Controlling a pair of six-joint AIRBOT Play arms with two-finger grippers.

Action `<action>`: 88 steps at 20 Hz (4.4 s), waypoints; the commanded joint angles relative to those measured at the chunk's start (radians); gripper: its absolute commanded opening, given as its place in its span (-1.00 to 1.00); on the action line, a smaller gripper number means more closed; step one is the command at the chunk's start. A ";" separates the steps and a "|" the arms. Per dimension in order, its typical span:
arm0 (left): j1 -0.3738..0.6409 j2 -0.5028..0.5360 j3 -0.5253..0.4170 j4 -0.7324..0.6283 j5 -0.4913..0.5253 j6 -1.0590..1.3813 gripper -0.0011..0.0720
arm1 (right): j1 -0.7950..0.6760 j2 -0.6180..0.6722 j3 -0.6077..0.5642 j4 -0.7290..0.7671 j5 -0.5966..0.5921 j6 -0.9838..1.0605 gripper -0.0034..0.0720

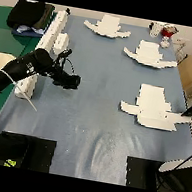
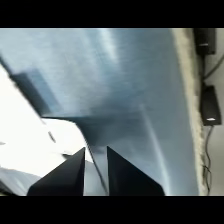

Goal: Fold the box.

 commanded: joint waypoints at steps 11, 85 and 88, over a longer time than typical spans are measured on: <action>0.003 0.001 0.000 -0.018 -0.053 0.033 -0.93 | 0.283 0.093 -0.069 0.211 0.055 0.069 -0.90; 0.034 -0.546 0.277 -0.423 -0.473 0.826 -0.94 | 1.049 0.811 -0.905 0.232 0.783 0.135 -0.90; 0.026 -0.546 0.277 -0.423 -0.486 0.865 -0.93 | 1.049 0.807 -0.905 0.232 0.784 0.135 -0.90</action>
